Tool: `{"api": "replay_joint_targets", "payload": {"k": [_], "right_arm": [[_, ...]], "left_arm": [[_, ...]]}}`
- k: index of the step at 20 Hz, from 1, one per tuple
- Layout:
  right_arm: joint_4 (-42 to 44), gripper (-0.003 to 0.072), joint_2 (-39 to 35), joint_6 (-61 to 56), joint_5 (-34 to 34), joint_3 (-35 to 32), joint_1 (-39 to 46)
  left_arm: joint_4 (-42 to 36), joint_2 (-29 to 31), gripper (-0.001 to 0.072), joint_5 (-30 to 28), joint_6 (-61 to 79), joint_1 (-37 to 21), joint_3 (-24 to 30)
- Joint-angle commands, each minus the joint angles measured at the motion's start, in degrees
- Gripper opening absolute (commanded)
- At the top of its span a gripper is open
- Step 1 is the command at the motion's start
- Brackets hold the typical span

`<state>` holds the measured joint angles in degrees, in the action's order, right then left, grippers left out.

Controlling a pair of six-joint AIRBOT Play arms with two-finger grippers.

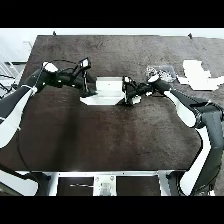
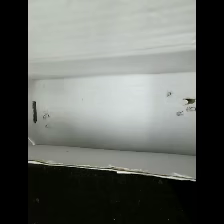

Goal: Fold the box and place the chain.

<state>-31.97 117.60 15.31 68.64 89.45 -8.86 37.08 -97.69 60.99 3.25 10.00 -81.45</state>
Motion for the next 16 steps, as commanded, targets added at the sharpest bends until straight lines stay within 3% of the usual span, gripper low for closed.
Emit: {"api": "replay_joint_targets", "payload": {"k": [1,7,16], "right_arm": [[0.02,0.0579,0.00,-0.04,0.02,0.02,-0.02],[0.02,0.0579,0.00,-0.02,0.02,0.02,-0.02],[0.02,0.0579,0.00,-0.04,0.00,0.02,-0.02]], "left_arm": [[11.28,0.28,0.0682,3.13,-3.43,0.09,-0.02],[13.97,-1.18,0.0680,0.76,-1.68,0.07,-0.22],[13.16,-7.93,0.0680,6.97,-2.32,0.31,-8.20]]}}
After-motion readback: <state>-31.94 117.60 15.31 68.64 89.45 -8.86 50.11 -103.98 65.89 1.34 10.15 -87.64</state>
